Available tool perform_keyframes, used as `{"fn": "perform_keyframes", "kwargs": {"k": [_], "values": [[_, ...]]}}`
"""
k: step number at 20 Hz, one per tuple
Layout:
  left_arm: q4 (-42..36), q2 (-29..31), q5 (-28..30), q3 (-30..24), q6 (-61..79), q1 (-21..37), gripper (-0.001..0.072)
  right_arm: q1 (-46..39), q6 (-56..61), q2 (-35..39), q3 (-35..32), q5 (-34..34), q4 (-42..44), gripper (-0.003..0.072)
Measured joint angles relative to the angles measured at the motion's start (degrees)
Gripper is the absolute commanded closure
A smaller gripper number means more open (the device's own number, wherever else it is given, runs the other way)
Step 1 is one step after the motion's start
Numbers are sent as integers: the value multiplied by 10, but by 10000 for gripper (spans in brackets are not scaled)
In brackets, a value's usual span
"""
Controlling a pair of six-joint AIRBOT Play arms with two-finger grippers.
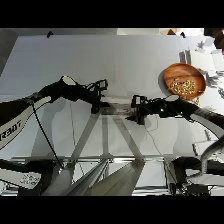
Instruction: Fold the box and place the chain.
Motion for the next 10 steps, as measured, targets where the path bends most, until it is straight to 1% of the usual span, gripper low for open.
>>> {"fn": "perform_keyframes", "kwargs": {"k": [5, 6, 7, 8, 9, 10], "values": [[-2, 0, 0, 0, 0, 1, 692, 0, 0, 0, 0, 0, 0, 173], [-2, 0, 0, 0, -1, 1, 644, 0, 0, 0, 0, 0, 0, 173], [-4, 0, 2, 0, -1, 1, 537, 0, 0, 0, 0, 0, 0, 173], [-6, 0, 5, 0, -3, 2, 376, 0, 0, 0, 0, 2, 0, 173], [-6, 0, 4, 0, -3, 2, 318, 0, -1, 0, 0, 4, -1, 173], [-6, 1, 3, 0, -3, 2, 316, 0, -2, 0, 0, 3, -1, 173]]}}
